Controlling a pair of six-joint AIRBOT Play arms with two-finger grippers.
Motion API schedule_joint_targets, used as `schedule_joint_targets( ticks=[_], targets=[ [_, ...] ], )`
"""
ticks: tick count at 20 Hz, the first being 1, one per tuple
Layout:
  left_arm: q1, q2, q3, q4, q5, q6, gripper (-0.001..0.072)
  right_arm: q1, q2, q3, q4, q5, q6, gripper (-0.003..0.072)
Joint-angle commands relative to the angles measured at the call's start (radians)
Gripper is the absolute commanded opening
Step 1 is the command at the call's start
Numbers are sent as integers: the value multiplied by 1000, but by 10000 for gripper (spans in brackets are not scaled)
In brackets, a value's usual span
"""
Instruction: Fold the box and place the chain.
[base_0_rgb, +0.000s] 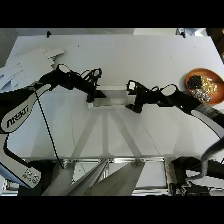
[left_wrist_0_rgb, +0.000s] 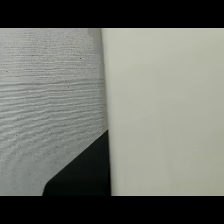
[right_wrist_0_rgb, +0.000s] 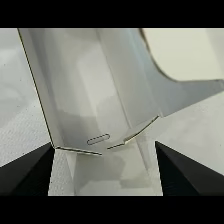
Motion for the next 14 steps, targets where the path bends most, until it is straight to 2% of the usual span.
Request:
schedule_joint_targets(
  ticks=[1, 9, 14],
  targets=[
    [0, 0, 1, 0, 1, 0, 12, -22, -16, 14, 37, 63, -47, 702],
    [0, 0, 1, 0, 1, 0, 12, -24, -134, 106, 89, 132, -121, 702],
    [0, 0, 1, 0, 2, 0, 12, -24, -179, 124, 35, 224, -121, 702]
  ],
)
